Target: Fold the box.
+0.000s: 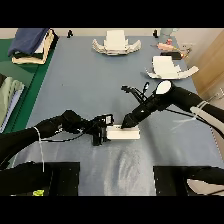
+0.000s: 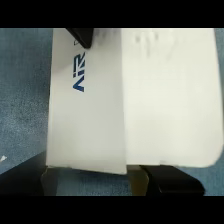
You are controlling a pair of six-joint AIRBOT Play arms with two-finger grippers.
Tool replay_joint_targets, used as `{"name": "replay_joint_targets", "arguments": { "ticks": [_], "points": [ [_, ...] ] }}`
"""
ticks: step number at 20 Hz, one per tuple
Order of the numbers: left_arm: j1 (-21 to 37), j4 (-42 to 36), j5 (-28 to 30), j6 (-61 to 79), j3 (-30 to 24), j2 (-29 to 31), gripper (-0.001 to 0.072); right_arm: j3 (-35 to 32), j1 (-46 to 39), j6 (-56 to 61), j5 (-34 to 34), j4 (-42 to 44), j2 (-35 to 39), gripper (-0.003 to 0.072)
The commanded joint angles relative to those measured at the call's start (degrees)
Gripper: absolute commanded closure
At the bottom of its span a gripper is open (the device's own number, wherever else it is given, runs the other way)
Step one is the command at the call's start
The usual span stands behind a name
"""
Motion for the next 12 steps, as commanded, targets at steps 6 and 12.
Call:
{"name": "replay_joint_targets", "arguments": {
  "ticks": [6, 12],
  "points": [
    [0.0, 0.0, 0.0, 0.0, 0.0, 0.0, 0.0215, -15.9, 13.2, -11.5, -27.8, -8.5, 19.5, 0.0682],
    [0.0, 0.0, 0.0, 0.0, 0.0, 0.0, 0.0215, -20.5, 19.8, -20.0, -35.5, -12.2, 25.7, 0.0436]
  ]
}}
